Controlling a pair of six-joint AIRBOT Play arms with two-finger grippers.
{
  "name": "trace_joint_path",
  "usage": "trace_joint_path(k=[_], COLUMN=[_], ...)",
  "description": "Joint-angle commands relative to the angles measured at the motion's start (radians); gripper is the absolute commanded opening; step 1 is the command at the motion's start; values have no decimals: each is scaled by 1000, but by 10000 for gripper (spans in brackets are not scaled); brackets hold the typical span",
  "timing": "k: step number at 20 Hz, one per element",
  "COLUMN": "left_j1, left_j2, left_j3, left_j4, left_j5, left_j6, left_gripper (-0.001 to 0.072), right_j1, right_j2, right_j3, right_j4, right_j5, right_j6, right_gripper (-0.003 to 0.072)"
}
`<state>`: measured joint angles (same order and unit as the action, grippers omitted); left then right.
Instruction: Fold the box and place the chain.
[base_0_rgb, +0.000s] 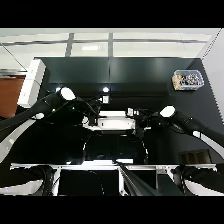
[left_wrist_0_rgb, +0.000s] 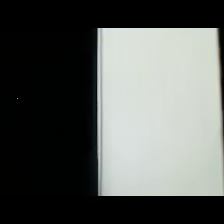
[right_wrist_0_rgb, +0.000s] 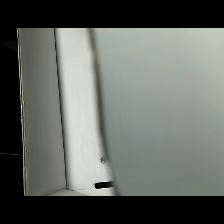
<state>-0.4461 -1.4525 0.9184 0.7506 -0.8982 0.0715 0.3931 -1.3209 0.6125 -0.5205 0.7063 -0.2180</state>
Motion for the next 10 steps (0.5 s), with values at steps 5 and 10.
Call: trace_joint_path(k=[5,10], left_j1=[0,2], left_j2=[0,3], left_j3=[0,9], left_j4=[0,0], left_j5=[0,-3], left_j6=[0,0], left_gripper=[27,34], right_j1=[0,0], right_j2=[-4,-4], right_j3=[5,5], right_j4=[-11,-11], right_j5=[5,4], right_j6=[13,13], right_gripper=[530,439])
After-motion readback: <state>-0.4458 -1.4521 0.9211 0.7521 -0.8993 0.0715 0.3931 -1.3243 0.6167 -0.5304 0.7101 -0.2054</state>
